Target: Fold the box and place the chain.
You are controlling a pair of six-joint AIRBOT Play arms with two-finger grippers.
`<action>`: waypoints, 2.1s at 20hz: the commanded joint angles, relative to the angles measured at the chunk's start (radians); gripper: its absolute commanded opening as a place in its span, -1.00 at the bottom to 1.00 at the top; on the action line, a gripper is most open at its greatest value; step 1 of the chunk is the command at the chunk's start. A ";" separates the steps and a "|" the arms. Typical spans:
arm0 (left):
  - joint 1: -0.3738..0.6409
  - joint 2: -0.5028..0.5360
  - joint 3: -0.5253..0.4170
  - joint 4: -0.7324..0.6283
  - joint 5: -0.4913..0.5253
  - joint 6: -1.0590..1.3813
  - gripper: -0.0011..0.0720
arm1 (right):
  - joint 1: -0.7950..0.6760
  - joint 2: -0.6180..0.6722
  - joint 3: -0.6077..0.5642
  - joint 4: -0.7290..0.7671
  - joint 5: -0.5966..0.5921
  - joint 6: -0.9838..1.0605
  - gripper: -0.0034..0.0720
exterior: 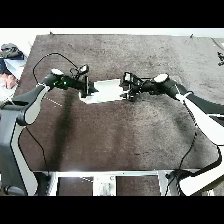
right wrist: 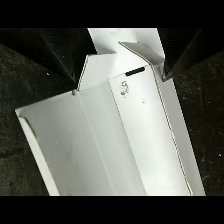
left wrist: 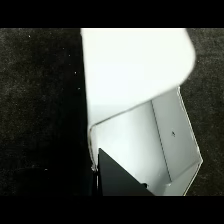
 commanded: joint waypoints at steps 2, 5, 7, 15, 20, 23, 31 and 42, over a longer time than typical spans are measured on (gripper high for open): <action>0.000 0.001 0.000 0.000 0.000 0.000 -0.94 | -0.024 -0.051 0.074 -0.014 0.102 0.042 0.66; 0.000 0.001 0.000 0.000 0.000 0.000 -0.94 | -0.024 -0.087 0.129 -0.015 0.145 0.042 0.66; 0.000 0.001 0.000 0.000 0.000 0.000 -0.94 | -0.026 -0.118 0.171 -0.034 0.182 0.050 0.66; 0.000 0.001 0.000 0.000 0.000 0.000 -0.94 | -0.027 -0.263 0.357 -0.071 0.397 0.093 0.67; 0.000 0.001 0.000 0.000 0.000 0.000 -0.94 | -0.026 -0.285 0.357 -0.069 0.416 0.093 0.66; 0.000 0.001 0.000 0.000 0.000 0.000 -0.94 | -0.026 -0.308 0.358 -0.043 0.414 0.089 0.66; 0.000 0.001 0.000 0.000 0.000 0.000 -0.94 | -0.009 -0.341 0.379 -0.039 0.413 0.089 0.66; 0.000 0.001 0.000 0.000 0.000 0.000 -0.94 | -0.005 -0.344 0.379 -0.063 0.399 0.089 0.52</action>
